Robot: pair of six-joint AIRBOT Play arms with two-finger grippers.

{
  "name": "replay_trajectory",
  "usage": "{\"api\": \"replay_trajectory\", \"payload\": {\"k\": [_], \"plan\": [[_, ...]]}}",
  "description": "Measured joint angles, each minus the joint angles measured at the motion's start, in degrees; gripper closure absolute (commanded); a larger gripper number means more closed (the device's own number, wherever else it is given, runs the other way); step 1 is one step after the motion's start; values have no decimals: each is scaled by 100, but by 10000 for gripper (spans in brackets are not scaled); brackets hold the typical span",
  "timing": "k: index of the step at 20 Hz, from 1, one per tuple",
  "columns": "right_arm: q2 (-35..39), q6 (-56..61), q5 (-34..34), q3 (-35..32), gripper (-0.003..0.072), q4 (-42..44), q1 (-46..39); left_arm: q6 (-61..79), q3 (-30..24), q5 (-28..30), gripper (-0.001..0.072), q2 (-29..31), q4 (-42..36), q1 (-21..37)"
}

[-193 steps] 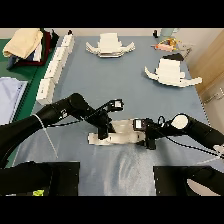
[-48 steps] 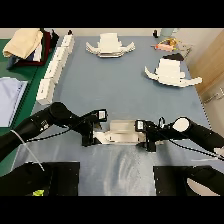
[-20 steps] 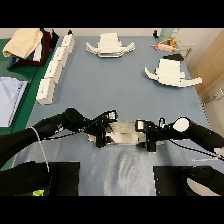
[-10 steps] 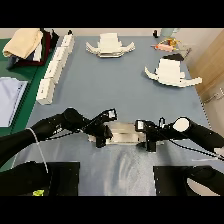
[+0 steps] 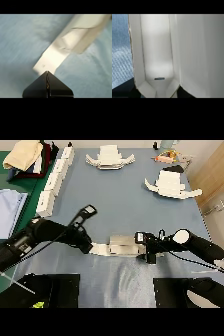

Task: Fold the box.

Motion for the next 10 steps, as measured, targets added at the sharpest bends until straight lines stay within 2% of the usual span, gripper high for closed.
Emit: {"api": "replay_trajectory", "payload": {"k": [4, 7, 10], "plan": [[0, 0, 0, 0, 186, 0, 0, -1440, -74, -713, 697, 310, 223, 1029], [0, 0, 0, 0, 186, 0, 0, -1475, -236, -887, 697, 166, -332, 1753], [0, 0, 0, 0, 186, 0, 0, -1145, -487, -778, 697, -234, -1104, 1974]]}}
